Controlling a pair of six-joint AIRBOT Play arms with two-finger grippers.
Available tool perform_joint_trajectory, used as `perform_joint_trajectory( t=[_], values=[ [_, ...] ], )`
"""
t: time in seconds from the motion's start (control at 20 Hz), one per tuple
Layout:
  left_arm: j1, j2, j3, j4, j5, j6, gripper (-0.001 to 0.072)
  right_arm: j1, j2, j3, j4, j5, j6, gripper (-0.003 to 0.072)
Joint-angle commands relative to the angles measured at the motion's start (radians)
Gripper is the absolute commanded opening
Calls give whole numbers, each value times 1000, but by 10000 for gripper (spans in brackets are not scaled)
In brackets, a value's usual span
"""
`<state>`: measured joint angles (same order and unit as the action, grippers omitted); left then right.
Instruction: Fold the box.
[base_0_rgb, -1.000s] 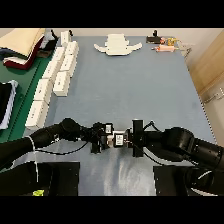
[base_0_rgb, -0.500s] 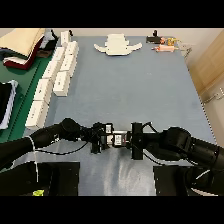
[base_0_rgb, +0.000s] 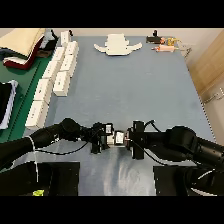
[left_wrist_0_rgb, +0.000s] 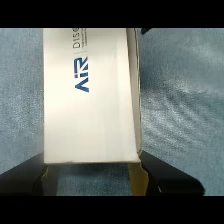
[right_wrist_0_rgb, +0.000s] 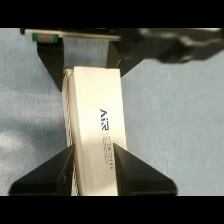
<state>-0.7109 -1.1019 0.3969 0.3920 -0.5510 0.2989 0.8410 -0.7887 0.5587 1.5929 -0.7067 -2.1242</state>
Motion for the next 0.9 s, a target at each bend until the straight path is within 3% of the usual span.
perform_joint_trajectory(
  t=[0.0,0.05,0.25,0.45,0.85],
  values=[
    [0,0,1,0,1,0,469,0,53,8,9,3,186,170],
    [0,0,1,0,1,0,469,-1,67,-3,36,35,238,41],
    [0,0,1,0,1,0,470,0,108,-164,164,329,433,6],
    [0,0,1,0,1,0,469,1,116,-312,177,617,613,5],
    [0,0,1,0,1,0,469,1,114,-382,182,660,626,6]
  ],
)
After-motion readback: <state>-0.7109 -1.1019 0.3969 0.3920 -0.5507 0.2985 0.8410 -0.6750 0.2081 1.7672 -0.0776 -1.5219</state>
